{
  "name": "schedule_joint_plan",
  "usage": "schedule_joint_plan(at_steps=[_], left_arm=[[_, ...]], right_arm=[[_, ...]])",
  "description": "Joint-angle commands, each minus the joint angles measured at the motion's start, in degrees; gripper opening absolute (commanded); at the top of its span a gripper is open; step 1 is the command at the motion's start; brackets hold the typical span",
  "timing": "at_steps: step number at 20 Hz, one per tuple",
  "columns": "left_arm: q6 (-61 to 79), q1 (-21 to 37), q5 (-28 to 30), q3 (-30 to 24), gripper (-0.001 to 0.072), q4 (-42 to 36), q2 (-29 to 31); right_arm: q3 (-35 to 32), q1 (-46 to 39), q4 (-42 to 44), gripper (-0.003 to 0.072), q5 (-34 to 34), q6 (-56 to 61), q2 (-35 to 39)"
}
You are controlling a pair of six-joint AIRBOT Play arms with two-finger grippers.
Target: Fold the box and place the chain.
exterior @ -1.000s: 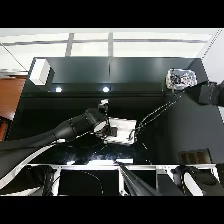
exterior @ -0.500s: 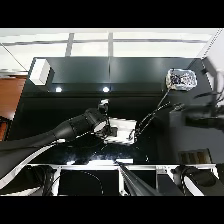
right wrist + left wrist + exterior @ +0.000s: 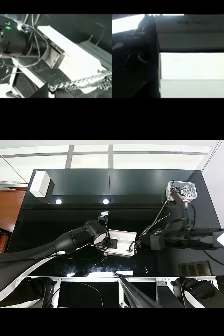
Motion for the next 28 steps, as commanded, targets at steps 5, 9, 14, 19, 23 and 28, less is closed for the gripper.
schedule_joint_plan(at_steps=[5,9,14,19,23,28], left_arm=[[0.0,0.0,-0.2,0.0,0.0033,0.0,0.0],[0.0,0.0,-0.2,0.0,0.0032,0.0,0.0],[0.0,0.0,-0.2,0.0,0.0032,0.0,0.0],[0.0,0.0,-0.2,0.0,0.0033,0.0,0.0],[0.0,0.0,-0.2,0.0,0.0032,0.0,0.0],[0.0,0.0,-0.2,0.0,0.0033,0.0,0.0]], right_arm=[[-1.2,4.8,1.4,0.031,-8.2,0.0,-7.5],[-1.2,-7.6,-4.3,0.0425,-1.8,-0.1,-4.0],[-2.7,-23.7,-27.6,0.0427,-11.4,3.3,-5.4],[0.7,-29.5,-23.4,0.0711,-29.1,5.2,-24.2],[15.5,-29.3,-14.0,0.071,-27.2,5.2,-43.3],[25.2,-29.2,-11.7,0.0645,-25.4,8.5,-55.1]])
